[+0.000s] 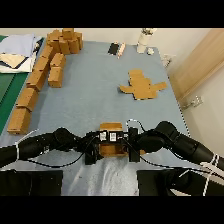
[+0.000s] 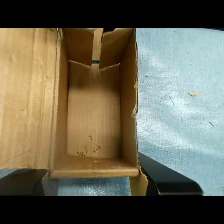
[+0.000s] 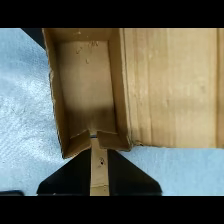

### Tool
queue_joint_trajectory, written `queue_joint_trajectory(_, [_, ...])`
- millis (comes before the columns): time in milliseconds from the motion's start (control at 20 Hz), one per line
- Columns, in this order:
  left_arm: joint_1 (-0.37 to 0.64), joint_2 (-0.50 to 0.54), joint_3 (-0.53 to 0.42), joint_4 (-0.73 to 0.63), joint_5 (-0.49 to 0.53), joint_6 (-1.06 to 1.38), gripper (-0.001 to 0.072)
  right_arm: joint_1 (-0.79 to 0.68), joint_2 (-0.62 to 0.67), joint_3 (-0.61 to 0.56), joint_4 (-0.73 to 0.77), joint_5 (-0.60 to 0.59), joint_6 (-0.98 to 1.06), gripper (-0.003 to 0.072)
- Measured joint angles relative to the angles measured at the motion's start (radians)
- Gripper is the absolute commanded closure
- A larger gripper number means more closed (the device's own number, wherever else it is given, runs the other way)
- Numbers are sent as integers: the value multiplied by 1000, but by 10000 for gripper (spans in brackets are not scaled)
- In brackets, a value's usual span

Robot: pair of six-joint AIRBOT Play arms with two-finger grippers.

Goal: Fold the box.

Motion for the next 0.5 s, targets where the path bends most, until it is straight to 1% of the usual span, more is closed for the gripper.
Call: queue_joint_trajectory(500, [0, 0, 2, -3, 13, -4, 257, -11, 14, -2, -59, -60, 133, 536])
